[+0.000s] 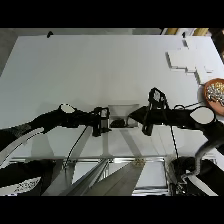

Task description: Fold the box and place the chain.

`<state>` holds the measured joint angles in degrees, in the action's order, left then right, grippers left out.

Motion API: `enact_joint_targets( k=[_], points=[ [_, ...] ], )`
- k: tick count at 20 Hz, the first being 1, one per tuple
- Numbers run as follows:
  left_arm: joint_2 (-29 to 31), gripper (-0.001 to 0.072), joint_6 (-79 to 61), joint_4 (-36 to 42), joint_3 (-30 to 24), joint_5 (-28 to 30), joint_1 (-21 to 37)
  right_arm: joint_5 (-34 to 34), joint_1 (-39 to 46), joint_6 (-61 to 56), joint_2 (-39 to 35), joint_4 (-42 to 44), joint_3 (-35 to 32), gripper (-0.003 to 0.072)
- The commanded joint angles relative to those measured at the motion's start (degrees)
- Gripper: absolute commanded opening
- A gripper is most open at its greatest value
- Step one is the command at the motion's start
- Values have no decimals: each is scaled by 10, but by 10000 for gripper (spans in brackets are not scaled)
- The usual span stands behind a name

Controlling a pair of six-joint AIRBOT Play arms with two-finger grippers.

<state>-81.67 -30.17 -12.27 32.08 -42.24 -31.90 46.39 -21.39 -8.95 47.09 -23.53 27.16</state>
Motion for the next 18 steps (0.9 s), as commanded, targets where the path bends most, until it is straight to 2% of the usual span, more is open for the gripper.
enact_joint_targets(
  k=[1, 3, 6, 7, 8, 9, 13, 16, 18],
  points=[
    [0, 69, 0, 0, 0, 0, 0, -123, -97, 67, 36, 118, 0, 17],
    [0, 69, 0, 0, 0, 0, 0, -177, -143, 91, 77, 115, 0, 18],
    [0, 69, 0, 0, 0, 0, 0, -188, -152, 90, 123, 103, 0, 24],
    [0, 69, 0, 0, 0, 0, 0, -187, -151, 90, 124, 82, 0, 118],
    [0, 69, 0, 0, 0, 0, 0, -180, -148, 90, 120, 62, 0, 249],
    [0, 69, 0, 0, 0, 0, 0, -169, -141, 90, 110, 38, 0, 301],
    [0, 69, 0, 0, 0, 0, 0, -103, -74, 55, 32, -75, 0, 296],
    [0, 69, 0, 0, 0, 0, 0, -37, 21, 43, -15, -158, 0, 292],
    [0, 69, 0, 0, 0, 0, 0, -2, 87, 46, -18, -195, 0, 292]
  ],
)
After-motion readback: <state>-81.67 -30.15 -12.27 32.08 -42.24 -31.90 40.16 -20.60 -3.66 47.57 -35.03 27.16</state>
